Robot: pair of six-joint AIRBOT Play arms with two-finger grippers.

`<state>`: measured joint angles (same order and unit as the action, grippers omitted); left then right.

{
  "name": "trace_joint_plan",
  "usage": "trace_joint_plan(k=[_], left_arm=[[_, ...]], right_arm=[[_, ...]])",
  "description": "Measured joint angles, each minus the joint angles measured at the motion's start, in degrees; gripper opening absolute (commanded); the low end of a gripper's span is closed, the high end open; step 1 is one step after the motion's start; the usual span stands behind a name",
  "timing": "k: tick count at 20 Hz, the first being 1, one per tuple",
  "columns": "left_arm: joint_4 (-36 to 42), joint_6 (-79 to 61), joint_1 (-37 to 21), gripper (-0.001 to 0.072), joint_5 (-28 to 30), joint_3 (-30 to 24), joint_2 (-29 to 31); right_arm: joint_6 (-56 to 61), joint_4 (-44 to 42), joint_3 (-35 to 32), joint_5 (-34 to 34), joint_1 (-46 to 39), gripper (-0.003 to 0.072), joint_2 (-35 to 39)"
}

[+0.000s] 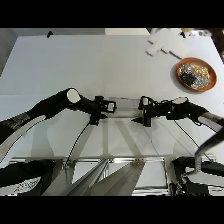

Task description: Fold the box and place the chain.

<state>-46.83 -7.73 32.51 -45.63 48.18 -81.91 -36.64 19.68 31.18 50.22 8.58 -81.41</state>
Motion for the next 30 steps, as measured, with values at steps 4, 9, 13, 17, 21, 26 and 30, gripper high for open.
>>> trace_joint_plan(k=[4, 9, 13, 17, 21, 26, 30], left_arm=[[0.5, 0.0, 0.2, 0.0189, 2.1, 0.0, 0.0], [3.7, 0.1, 2.1, 0.0113, 3.8, 0.0, -0.1], [6.8, 0.1, 3.8, 0.0122, 5.7, 0.0, -0.8], [8.1, 0.2, 4.3, 0.0391, 6.4, 0.0, -1.6], [8.0, 0.1, 4.4, 0.0394, 6.6, 0.0, -1.9], [6.9, 0.3, 4.5, 0.0424, 6.6, 0.0, -1.3], [4.5, 9.9, 3.7, 0.0063, 4.9, 0.0, 3.0]], right_arm=[[0.0, 0.0, 0.0, 0.0, 0.0, 0.046, 0.0], [0.0, 0.0, 0.0, 0.0, 0.0, 0.046, 0.0], [0.0, 0.0, 0.0, 0.0, 0.0, 0.046, 0.0], [0.0, 0.0, 0.0, 0.0, 0.0, 0.046, 0.0], [0.0, 0.0, 0.0, 0.0, 0.0, 0.046, 0.0], [0.0, 0.0, 0.0, 0.0, 0.0, 0.046, 0.0], [0.0, 0.0, 0.0, 0.0, 0.0, 0.046, 0.0]])
